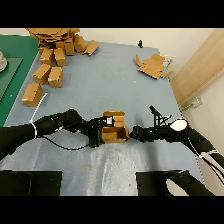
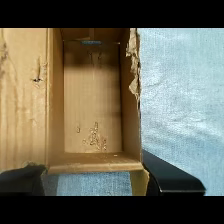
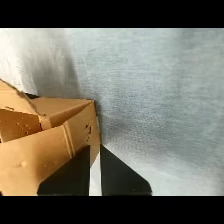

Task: Fold the box.

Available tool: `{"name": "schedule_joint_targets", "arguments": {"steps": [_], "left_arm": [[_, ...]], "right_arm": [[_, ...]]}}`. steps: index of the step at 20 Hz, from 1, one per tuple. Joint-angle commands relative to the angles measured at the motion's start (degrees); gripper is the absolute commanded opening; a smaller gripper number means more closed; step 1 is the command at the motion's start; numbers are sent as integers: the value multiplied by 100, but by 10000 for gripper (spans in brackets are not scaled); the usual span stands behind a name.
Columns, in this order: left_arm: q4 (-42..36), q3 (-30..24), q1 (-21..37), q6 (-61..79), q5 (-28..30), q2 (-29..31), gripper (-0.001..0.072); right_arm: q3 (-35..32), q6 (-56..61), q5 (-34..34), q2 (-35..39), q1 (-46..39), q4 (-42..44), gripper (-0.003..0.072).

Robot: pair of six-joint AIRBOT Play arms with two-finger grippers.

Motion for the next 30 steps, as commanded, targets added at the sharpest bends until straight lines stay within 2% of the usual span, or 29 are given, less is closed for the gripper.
{"name": "schedule_joint_targets", "arguments": {"steps": [1, 2, 4, 10, 12, 14, 16, 23, 25, 27, 30], "left_arm": [[0, 4, 4, 0, 0, 0, 404], [0, 4, 4, 0, 0, 0, 404], [0, 4, 4, 0, 2, 0, 404], [2, 4, 4, 0, 2, 2, 404], [0, 4, 4, 0, 0, 0, 404], [0, 4, 4, 0, 0, 0, 404], [0, 4, 4, 0, 2, 2, 404], [0, 4, 4, 0, 0, 2, 404], [0, 4, 4, 0, 0, 2, 404], [0, 4, 4, 0, 0, 2, 404], [0, 4, 4, 0, 2, 0, 404]], "right_arm": [[2, -20, -122, 197, 9, -4, 105], [2, -20, -133, 214, -22, 7, 106], [4, 22, -149, 221, -24, 72, 181], [4, 35, -157, 256, -24, 557, 183], [4, 37, -155, 284, -24, 586, 306], [4, 35, -157, 348, -24, 667, 309], [4, 35, -149, 365, -22, 667, 424], [46, 22, -304, 269, 448, 372, 438], [205, 496, -492, 267, 839, -293, 433], [533, 1582, -516, 223, 1368, -1569, 430], [1132, 3195, -170, -74, 2179, -3338, 430]]}}
